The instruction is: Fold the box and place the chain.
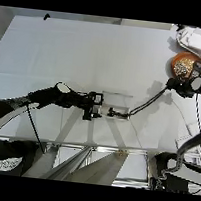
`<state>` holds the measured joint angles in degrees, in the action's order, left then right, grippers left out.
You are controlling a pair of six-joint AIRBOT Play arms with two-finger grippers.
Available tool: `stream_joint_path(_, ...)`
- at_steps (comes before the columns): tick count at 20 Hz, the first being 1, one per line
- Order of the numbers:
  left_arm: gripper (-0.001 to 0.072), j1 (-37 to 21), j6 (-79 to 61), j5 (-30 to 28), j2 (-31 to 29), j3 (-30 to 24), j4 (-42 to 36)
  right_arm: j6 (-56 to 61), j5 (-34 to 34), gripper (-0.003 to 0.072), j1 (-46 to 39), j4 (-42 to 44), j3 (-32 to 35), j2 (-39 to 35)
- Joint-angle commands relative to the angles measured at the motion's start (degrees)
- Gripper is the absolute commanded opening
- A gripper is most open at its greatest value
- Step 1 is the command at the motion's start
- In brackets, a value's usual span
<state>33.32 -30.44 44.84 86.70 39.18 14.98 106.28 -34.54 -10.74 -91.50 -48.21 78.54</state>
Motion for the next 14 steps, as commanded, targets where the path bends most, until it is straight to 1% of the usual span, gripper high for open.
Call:
stream_joint_path(1, 0.0251, -0.02, -0.02, 0.0, -0.04, 0.0, 0.02, 0.48, 9.44, 0.0472, -1.11, 0.07, -0.07, 2.67)
stream_joint_path(2, 0.0251, -0.02, -0.02, 0.0, -0.04, 0.0, 0.02, 0.59, 11.65, 0.0438, -1.11, 0.44, -0.09, 2.82)
stream_joint_path(3, 0.0251, -0.02, -0.02, 0.0, -0.04, 0.0, 0.02, 1.64, 13.4, 0.0421, -1.11, 0.42, -0.13, 3.19)
stream_joint_path(5, 0.0251, -0.02, 0.0, 0.0, -0.04, 0.0, 0.02, 1.92, 14.51, 0.0417, -1.11, 0.42, -0.61, 4.59)
stream_joint_path(8, 0.0251, -0.02, -0.02, 0.0, -0.04, 0.0, 0.02, 1.9, 15.17, 0.0277, -1.09, 0.44, -0.76, 6.1)
stream_joint_path(10, 0.0251, -0.02, -0.02, 0.0, -0.04, 0.0, 0.02, 1.22, 14.1, 0.0102, -1.09, 0.42, -0.79, 6.03)
stream_joint_path(11, 0.0251, -0.02, -0.02, 0.0, -0.04, 0.0, 0.02, 1.22, 13.0, 0.0029, -1.09, 0.42, -0.79, 5.95)
stream_joint_path(12, 0.0251, -0.02, -0.02, 0.0, -0.04, 0.0, 0.02, 1.11, 11.87, 0.0011, -1.09, 0.42, -0.79, 5.73)
stream_joint_path(14, 0.0251, -0.02, 0.0, 0.0, -0.04, 0.0, 0.02, -1.9, 9.2, 0.0011, -0.63, 0.44, -0.79, 4.59)
